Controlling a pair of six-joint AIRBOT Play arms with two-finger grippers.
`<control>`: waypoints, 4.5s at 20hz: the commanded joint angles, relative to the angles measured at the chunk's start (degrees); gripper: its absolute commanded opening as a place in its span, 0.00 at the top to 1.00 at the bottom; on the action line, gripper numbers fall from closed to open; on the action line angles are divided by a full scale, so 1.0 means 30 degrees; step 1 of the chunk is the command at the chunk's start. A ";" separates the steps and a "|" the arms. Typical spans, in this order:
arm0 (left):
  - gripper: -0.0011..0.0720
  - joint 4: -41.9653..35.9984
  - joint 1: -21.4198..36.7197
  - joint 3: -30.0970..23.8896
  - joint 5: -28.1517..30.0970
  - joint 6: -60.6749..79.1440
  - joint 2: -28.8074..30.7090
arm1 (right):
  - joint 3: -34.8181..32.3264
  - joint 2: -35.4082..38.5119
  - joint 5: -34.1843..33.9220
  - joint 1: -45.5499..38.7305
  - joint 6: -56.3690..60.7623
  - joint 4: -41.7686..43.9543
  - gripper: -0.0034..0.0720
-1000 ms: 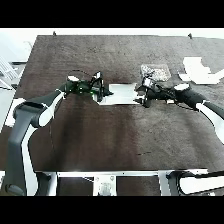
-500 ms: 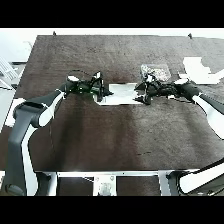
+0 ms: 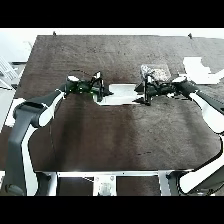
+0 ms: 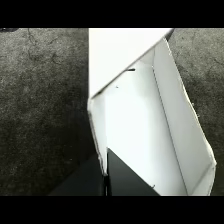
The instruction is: Fold the box and place the chain.
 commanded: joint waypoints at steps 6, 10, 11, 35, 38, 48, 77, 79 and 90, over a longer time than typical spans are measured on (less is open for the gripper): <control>0.96 0.0000 0.0022 -0.0007 0.0029 -0.0007 -0.0007 | 0.2047 -0.2186 0.2667 0.0007 -0.0663 0.0605 0.12; 0.96 0.0000 0.0022 -0.0007 0.0022 -0.0007 -0.0007 | 0.2688 -0.2601 0.3162 0.0007 -0.0962 0.0656 0.12; 0.96 0.0007 0.0022 -0.0007 0.0022 -0.0007 -0.0007 | 0.2688 -0.2608 0.3213 0.0007 -0.1129 0.0648 0.12; 0.96 0.0007 0.0022 -0.0007 -0.0058 -0.0007 -0.0007 | 0.3308 -0.3789 0.3606 0.0182 -0.1596 0.1166 0.14; 0.96 0.0007 0.0022 -0.0007 -0.0051 -0.0007 -0.0007 | 0.3308 -0.3876 0.3599 0.0189 -0.1596 0.1341 0.14; 0.96 0.0007 0.0022 -0.0007 -0.0066 -0.0007 -0.0007 | 0.3373 -0.4269 0.3271 0.0168 -0.1683 0.1712 0.19; 0.96 0.0000 0.0022 -0.0007 -0.0066 -0.0007 -0.0007 | 0.3789 -0.4612 0.3053 0.0291 -0.1501 0.1166 0.19; 0.96 0.0007 0.0022 -0.0007 -0.0066 0.0000 -0.0007 | 0.3789 -0.4626 0.3045 0.0291 -0.1435 0.1158 0.19; 0.96 0.0000 0.0022 -0.0007 -0.0073 -0.0007 -0.0007 | 0.3789 -0.4809 0.3082 0.0291 -0.1450 0.1086 0.30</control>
